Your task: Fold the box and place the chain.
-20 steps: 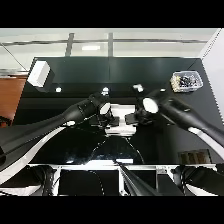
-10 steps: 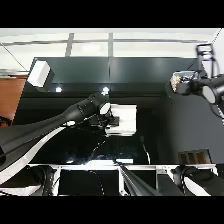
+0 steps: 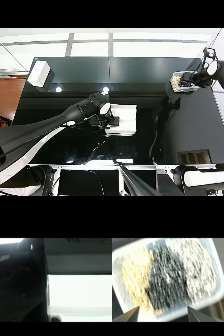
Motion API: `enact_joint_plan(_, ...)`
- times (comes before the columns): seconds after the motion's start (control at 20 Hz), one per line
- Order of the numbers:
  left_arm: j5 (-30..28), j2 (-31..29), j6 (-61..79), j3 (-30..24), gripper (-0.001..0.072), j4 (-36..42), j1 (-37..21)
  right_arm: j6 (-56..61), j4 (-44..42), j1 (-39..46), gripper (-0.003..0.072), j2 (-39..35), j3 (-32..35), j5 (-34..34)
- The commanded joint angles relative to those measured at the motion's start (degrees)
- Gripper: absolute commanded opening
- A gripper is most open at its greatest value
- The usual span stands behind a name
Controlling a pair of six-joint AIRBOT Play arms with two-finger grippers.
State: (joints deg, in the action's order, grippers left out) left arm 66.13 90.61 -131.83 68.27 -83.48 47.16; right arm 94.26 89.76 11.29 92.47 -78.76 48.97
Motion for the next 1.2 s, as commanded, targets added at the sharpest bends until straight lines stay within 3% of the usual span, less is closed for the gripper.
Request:
enact_joint_plan(0.0,0.11,-0.02,0.0,0.04,0.0023,0.0,-0.04,-3.87,-4.11,1.38,0.0657,8.98,-11.74,6.38)
enact_joint_plan(0.05,0.11,-0.02,0.02,0.04,0.0023,0.0,-0.04,-3.85,-4.11,1.68,0.0585,10.05,-12.35,6.4)
enact_joint_plan(0.2,0.17,-0.02,0.02,0.04,0.0023,0.02,-0.04,-3.8,-4.09,3.02,0.0528,12.44,-12.41,6.32)
enact_joint_plan(0.35,0.22,-0.02,0.02,0.04,0.0023,0.04,-0.04,-3.91,-4.22,3.48,0.0525,14.23,-12.41,5.57)
enact_joint_plan(0.45,0.13,-0.02,0.02,0.04,0.0023,0.04,-0.04,-4.09,-4.24,3.41,0.0328,14.86,-12.41,5.66)
enact_joint_plan(0.5,0.15,-0.02,0.0,0.04,0.0023,0.04,-0.04,-4.09,-4.24,3.39,0.0148,14.84,-12.61,5.77)
enact_joint_plan(0.55,0.17,-0.02,0.0,0.04,0.0023,0.07,-0.04,-4.09,-4.24,3.34,0.0059,14.8,-13.33,6.49)
enact_joint_plan(0.85,0.15,-0.02,0.02,0.04,0.0024,0.17,-0.04,-6.54,-4.17,3.34,0.0017,9.9,-21.46,12.79)
enact_joint_plan(1.05,0.15,-0.02,0.02,0.04,0.0023,0.17,-0.04,-8.66,-5.05,3.34,0.0017,0.5,-22.77,14.08)
enact_joint_plan(1.15,0.17,-0.02,0.02,0.04,0.0023,0.17,-0.04,-10.93,-10.54,3.17,0.0017,-5.4,-22.75,16.85)
